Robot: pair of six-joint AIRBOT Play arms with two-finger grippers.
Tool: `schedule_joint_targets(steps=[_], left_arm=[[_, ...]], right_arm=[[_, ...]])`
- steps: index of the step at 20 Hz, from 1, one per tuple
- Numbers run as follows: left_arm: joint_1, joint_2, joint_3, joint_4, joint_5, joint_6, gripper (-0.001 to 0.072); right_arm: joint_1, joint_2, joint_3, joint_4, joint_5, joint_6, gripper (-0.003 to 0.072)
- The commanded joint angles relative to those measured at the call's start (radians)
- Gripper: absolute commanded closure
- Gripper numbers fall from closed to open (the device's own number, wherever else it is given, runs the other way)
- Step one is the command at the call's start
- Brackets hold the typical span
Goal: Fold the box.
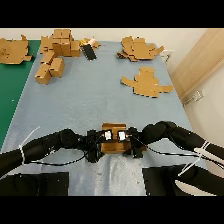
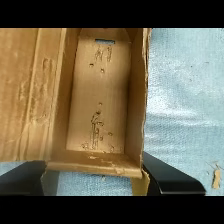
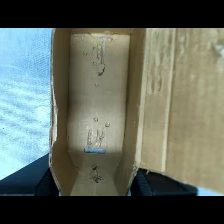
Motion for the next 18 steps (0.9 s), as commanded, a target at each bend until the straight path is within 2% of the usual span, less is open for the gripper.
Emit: schedule_joint_targets(steps=[1, 2, 3, 4, 7, 11, 15, 18], left_arm=[[0.001, 0.000, 0.001, 0.000, 0.000, 0.000, 0.0183], [0.001, 0.000, 0.001, 0.000, 0.000, 0.000, 0.0183], [0.001, 0.000, 0.001, 0.000, 0.000, 0.000, 0.0183], [0.001, 0.000, 0.001, 0.000, 0.000, 0.000, 0.0183], [0.001, 0.000, 0.001, 0.000, 0.000, 0.000, 0.0183], [0.001, 0.000, 0.001, 0.000, 0.000, 0.000, 0.0183], [0.001, 0.000, 0.001, 0.000, 0.000, 0.000, 0.0183], [0.001, 0.000, 0.000, 0.000, 0.000, 0.000, 0.0183]], right_arm=[[0.001, 0.002, 0.001, 0.015, -0.017, 0.002, 0.0166], [0.001, 0.002, 0.001, 0.014, -0.029, 0.001, 0.0158], [0.001, 0.002, 0.001, 0.016, -0.031, 0.001, 0.0025], [0.001, 0.004, 0.001, 0.016, -0.047, 0.002, -0.0034], [-0.008, 0.014, 0.005, -0.030, -0.073, 0.083, -0.0034], [-0.064, 0.048, 0.054, -0.198, -0.180, 0.194, -0.0034], [-0.136, 0.106, 0.077, -0.313, -0.175, 0.278, -0.0034], [-0.171, 0.154, 0.082, -0.344, -0.214, 0.500, -0.0034]])
